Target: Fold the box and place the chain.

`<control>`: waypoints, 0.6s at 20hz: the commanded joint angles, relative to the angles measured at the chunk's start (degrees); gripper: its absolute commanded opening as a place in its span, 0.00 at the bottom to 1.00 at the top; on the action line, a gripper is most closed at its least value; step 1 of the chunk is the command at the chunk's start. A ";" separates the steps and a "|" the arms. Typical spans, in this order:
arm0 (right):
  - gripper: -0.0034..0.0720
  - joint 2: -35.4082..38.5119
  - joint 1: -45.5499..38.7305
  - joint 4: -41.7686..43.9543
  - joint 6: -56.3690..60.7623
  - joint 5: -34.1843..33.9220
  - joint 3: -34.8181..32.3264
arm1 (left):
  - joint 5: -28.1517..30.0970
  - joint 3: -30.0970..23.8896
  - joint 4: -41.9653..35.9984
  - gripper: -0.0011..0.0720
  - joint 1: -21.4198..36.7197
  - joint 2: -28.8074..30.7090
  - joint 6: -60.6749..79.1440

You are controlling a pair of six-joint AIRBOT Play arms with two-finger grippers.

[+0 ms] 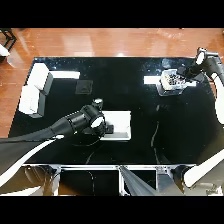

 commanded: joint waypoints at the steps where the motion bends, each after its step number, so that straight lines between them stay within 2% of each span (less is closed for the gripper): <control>1: 0.07 1.99 0.04 -0.13 -4.02 0.92 1.40 | -0.02 0.00 0.02 0.05 0.00 0.00 0.02; 4: 0.07 6.99 0.04 0.31 -7.96 -0.04 1.49 | 0.00 0.00 0.02 0.05 0.00 0.00 0.02; 12: 0.07 22.88 -0.31 15.56 -22.56 2.60 1.49 | -0.07 0.00 0.00 0.05 0.00 0.00 0.04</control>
